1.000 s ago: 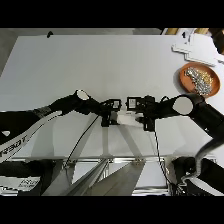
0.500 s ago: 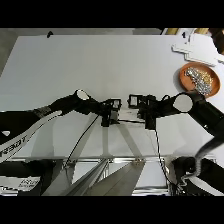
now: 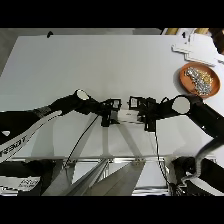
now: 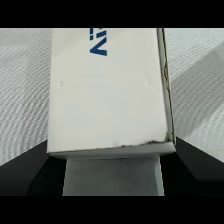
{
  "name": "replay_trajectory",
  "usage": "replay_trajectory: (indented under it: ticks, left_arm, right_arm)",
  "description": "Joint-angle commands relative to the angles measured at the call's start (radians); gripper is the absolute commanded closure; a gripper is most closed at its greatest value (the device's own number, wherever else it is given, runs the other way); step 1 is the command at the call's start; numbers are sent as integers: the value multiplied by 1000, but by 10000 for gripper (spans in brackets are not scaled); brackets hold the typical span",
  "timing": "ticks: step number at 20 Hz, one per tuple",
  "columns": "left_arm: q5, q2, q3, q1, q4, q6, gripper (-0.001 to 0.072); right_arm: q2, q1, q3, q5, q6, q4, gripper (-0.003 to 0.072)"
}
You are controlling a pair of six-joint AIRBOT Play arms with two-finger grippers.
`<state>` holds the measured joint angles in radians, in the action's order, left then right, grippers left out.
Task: Fold the box and place the chain.
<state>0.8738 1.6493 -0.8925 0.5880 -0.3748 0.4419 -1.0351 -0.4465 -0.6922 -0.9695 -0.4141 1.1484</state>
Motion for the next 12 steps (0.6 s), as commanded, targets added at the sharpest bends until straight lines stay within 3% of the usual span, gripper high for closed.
replay_trajectory:
  ticks: [1, 3, 8, 9, 10, 12]
  left_arm:
    - [-2, -1, 0, 0, 0, 0, 502]
    - [-2, -1, 0, 0, 0, 0, 502]
    - [-2, -1, 0, 0, 0, 0, 502]
    - [-2, -1, 0, 0, 0, 0, 502]
    - [-2, -1, 0, 0, 0, 0, 502]
    - [-2, -1, 0, 0, 0, 0, 502]
  right_arm:
    - [1, 0, 12, -6, 1, -17, 466]
    - [12, 0, 12, -1, 1, -43, 342]
    - [86, 0, 12, 21, 1, -97, 353]
    - [90, 2, 12, 19, 0, -117, 455]
    - [86, 6, 13, 15, 0, -127, 626]
    - [59, 6, 13, 14, 0, -128, 667]
